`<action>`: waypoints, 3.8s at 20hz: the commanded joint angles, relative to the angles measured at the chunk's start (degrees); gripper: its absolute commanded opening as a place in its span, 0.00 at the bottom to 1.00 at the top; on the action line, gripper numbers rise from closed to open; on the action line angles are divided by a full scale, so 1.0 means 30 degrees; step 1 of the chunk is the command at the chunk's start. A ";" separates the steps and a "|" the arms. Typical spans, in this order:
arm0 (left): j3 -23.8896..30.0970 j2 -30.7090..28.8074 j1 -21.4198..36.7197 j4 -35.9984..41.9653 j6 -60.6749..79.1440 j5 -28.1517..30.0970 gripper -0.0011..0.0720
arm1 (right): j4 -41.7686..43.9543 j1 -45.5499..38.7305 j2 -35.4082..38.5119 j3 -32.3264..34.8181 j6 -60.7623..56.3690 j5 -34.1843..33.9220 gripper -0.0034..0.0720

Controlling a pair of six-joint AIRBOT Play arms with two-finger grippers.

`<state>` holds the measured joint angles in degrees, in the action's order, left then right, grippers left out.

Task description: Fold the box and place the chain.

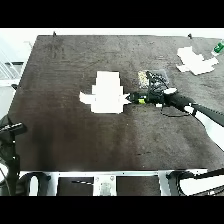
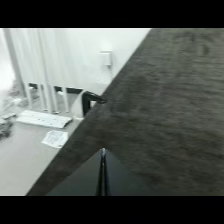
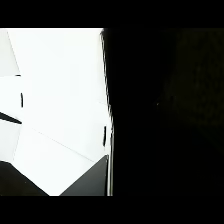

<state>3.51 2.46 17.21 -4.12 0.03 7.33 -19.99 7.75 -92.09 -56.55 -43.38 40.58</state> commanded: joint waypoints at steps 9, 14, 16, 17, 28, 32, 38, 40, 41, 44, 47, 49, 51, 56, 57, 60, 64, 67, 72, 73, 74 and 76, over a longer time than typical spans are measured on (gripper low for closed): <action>-0.3534 0.3825 0.0007 0.0015 0.0022 -0.5085 0.46 | -0.0175 0.0109 -0.0219 -0.0561 0.1042 0.0335 0.05; -0.8269 1.3114 0.0007 -0.0015 0.0022 -0.9129 0.46 | -0.0102 0.0131 -0.0211 -0.0561 0.0933 0.0321 0.05; -1.0710 1.7063 0.0007 -0.0073 0.0015 -1.1723 0.45 | -0.0109 0.0131 -0.0226 -0.0561 0.0889 0.0182 0.05; -1.2029 1.9001 0.0007 -0.0277 -0.0044 -1.3296 0.45 | -0.0117 0.0131 -0.0226 -0.0561 0.0896 0.0109 0.05; -2.9966 3.2713 -0.0758 -0.8969 -1.1562 -2.6534 0.55 | -0.0175 0.0444 -0.0226 -0.0561 0.1071 -0.0284 0.06; -3.5998 3.6618 -0.2455 -0.9712 -1.4440 -2.8523 0.59 | -0.0335 0.0612 -0.0226 -0.0561 0.1122 -0.0270 0.05; -4.0515 4.0559 -0.4503 -1.0083 -1.6014 -2.8946 0.68 | -0.0335 0.0969 -0.0226 -0.0554 0.1122 -0.0233 0.05; -4.0508 4.0996 -0.4889 -1.0054 -1.6014 -2.8348 0.68 | -0.0321 0.0969 -0.0226 -0.0561 0.1115 -0.0255 0.05; -4.0508 4.1091 -0.5078 -1.0003 -1.6007 -2.7991 0.68 | -0.0328 0.0962 -0.0226 -0.0561 0.1122 -0.0262 0.06; -4.0508 4.1251 -0.5617 -1.0207 -1.6014 -2.7787 0.68 | -0.0335 0.0962 -0.0226 -0.0561 0.1129 -0.0262 0.06; -4.0508 4.1448 -0.5843 -1.0360 -1.6072 -2.7940 0.68 | -0.0342 0.0962 -0.0226 -0.0554 0.1195 -0.0233 0.06; -4.0508 4.1528 -0.6135 -1.0054 -1.5992 -2.8042 0.68 | -0.0342 0.0962 -0.0226 -0.0561 0.1188 -0.0233 0.06; -4.0508 4.1608 -0.6441 -1.0054 -1.5919 -2.8487 0.68 | -0.0328 0.0962 -0.0226 -0.0561 0.1180 -0.0240 0.06; -4.0508 4.1994 -0.6856 -1.0054 -1.5803 -2.9361 0.68 | -0.0342 0.0962 -0.0226 -0.0561 0.1188 -0.0168 0.06; -4.0508 4.1994 -0.6965 -1.0040 -1.5620 -2.9485 0.68 | -0.0335 0.0962 -0.0226 -0.0561 0.1188 -0.0175 0.06; -4.0508 4.2002 -0.7271 -1.0105 -1.5154 -3.0498 0.68 | -0.0342 0.0962 -0.0226 -0.0561 0.1188 -0.0175 0.06; -4.0508 4.2002 -0.7293 -1.0426 -1.5140 -3.0520 0.67 | -0.0335 0.0962 -0.0226 -0.0561 0.1188 -0.0175 0.06; -4.0508 4.2002 -0.7293 -1.0302 -1.4987 -3.0541 0.67 | -0.0364 0.0962 -0.0226 -0.0561 0.1311 -0.0175 0.06; -4.0508 4.2075 -0.7708 -0.9806 -1.4491 -3.0352 0.66 | -0.0357 0.0962 -0.0226 -0.0561 0.1552 -0.0168 0.06; -4.0508 4.2169 -0.7708 -0.9806 -1.4484 -3.0316 0.66 | -0.0357 0.0962 -0.0226 -0.0561 0.1552 -0.0175 0.06; -4.0508 4.2228 -0.7708 -0.9792 -1.4491 -3.0308 0.66 | -0.0357 0.0962 -0.0226 -0.0561 0.1552 -0.0168 0.06; -4.0508 4.2220 -0.7701 -0.9653 -1.4447 -3.0308 0.66 | -0.0364 0.0962 -0.0226 -0.0561 0.1552 -0.0160 0.06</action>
<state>-117.95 128.92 -5.63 -33.80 -43.68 -83.72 -21.08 10.57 -92.75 -58.22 -38.81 40.05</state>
